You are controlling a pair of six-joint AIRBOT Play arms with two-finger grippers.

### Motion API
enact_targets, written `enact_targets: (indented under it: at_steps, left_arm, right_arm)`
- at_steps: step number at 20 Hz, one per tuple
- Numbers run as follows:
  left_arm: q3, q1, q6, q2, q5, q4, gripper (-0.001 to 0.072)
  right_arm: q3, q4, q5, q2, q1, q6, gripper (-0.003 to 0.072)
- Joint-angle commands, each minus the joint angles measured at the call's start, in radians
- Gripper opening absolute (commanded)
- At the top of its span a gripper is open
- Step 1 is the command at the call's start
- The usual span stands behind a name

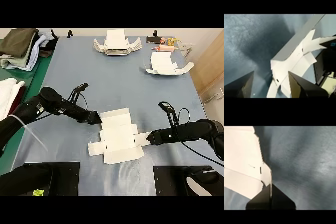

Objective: Fold the box.

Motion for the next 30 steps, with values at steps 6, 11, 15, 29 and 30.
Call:
enact_targets:
  at_steps: [6,11,15,29,30]
  left_arm:
    - [0.106,-0.002,0.336,-0.289,-0.115,-0.222,0.0668]
    - [0.106,-0.003,0.412,-0.305,-0.209,-0.231,0.028]
    - [0.106,-0.022,0.455,-0.305,-0.223,-0.23,0.0051]
    - [0.113,-0.049,0.689,-0.28,-0.254,-0.404,0.0015]
    - [0.112,-0.058,0.714,-0.266,-0.251,-0.401,0.0015]
  right_arm:
    - [-0.007,-0.007,0.014,0.009,0.032,0.0,0.0001]
    - [-0.006,-0.019,0.014,0.009,0.032,0.0,0.0001]
    - [-0.007,-0.021,0.014,0.008,0.032,0.0,0.0002]
    - [-0.006,-0.541,0.015,0.009,0.032,0.109,0.0299]
    - [0.0,-0.615,0.006,0.009,0.032,0.159,0.0299]
